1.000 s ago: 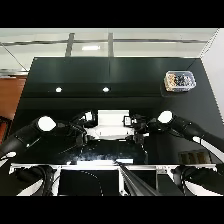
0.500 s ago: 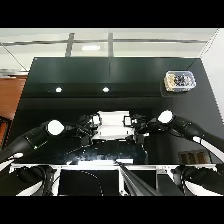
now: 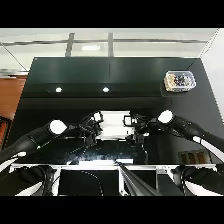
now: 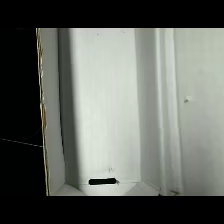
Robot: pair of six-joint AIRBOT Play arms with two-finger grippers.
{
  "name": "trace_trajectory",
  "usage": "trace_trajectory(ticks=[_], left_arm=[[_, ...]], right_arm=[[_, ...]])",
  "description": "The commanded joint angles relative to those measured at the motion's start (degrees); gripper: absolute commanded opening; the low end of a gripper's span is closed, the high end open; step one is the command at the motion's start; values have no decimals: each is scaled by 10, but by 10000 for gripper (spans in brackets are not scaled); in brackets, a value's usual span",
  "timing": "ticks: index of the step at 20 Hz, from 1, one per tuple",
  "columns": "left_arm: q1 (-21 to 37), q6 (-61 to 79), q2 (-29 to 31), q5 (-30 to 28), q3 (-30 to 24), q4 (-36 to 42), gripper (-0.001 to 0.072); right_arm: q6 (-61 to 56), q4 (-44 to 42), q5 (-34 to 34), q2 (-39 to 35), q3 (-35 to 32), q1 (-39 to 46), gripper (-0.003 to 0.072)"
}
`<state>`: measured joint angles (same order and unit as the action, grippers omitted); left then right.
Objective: Fold the box and place the chain.
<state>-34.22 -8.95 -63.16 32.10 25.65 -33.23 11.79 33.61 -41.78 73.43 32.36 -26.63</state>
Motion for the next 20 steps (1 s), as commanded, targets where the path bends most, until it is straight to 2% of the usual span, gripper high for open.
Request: trace_trajectory(ticks=[1, 3, 4, 5, 6, 7, 8, 9, 10, 11, 13, 15, 18, 20], left_arm=[[-1, 0, -5, -8, 0, 7, 215], [-1, 0, -7, -8, 0, 7, 266], [-1, 0, -7, -8, 0, 8, 437], [-1, 0, -7, -3, 0, 8, 574], [-1, 0, -7, 1, 0, 7, 387], [-1, 0, -7, 6, 0, 7, 278], [-1, 0, -7, 10, 0, 7, 305], [-1, 0, -7, 11, 0, 7, 240], [-1, 0, -6, 11, 1, 7, 123], [0, 0, -5, 12, 2, 7, 122], [11, -17, 9, 29, 11, -30, 30], [45, -113, 52, 48, 19, -112, 30], [138, -300, 139, 84, 19, -235, 30], [228, -417, 184, 108, 17, -267, 30]], right_arm=[[0, 0, 0, 0, 0, 0, 158], [0, 0, 0, 0, 0, 0, 158], [0, 0, 0, 0, 0, 0, 158], [0, 0, 0, 0, 0, 0, 158], [0, 0, 0, 0, 0, 0, 158], [0, 0, 0, 0, 0, 0, 158], [0, 0, 0, 0, 0, 0, 158], [0, 0, 0, 0, 0, 0, 158], [0, 0, 0, 0, 0, 0, 158], [0, 0, 0, 0, 0, 0, 158], [0, 0, 0, 0, 0, 0, 158], [0, 0, 0, 0, 0, 0, 158], [0, 0, 0, 0, 0, 0, 158], [0, 0, 0, 0, 0, 0, 158]])
